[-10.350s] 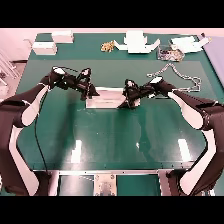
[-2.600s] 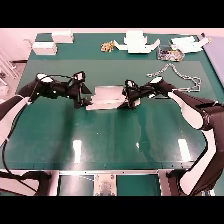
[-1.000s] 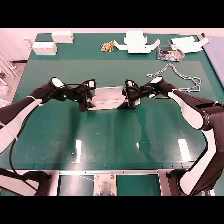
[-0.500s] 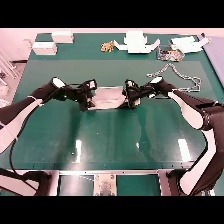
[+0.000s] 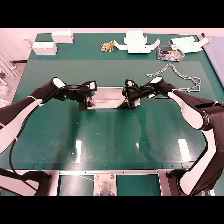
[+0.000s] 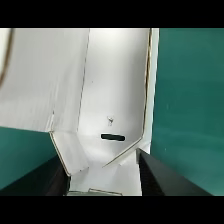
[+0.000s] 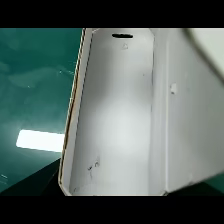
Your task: Fold the box and place the chain.
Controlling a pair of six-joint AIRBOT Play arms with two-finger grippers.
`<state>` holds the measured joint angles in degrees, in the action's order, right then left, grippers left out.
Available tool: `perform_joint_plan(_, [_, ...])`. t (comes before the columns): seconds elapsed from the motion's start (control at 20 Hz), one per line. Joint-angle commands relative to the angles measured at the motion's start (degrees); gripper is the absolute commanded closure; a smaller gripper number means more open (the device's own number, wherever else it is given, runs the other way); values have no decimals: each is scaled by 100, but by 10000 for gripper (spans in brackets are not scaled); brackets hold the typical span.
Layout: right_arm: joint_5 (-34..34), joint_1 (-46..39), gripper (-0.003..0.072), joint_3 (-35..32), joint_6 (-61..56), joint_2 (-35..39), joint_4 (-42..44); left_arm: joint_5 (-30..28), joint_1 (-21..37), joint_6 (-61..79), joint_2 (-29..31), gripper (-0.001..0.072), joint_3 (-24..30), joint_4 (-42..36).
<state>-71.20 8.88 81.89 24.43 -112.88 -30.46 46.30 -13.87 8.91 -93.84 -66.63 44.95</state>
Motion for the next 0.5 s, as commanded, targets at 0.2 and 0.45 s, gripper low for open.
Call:
perform_joint_plan(0.2, [0, 0, 120, 0, -2, -2, -9, 774, 232, -138, -2, 258, -313, 24])
perform_joint_plan(0.45, [0, 0, 120, 0, -2, -2, -7, 765, 232, -138, -4, 273, -337, 15])
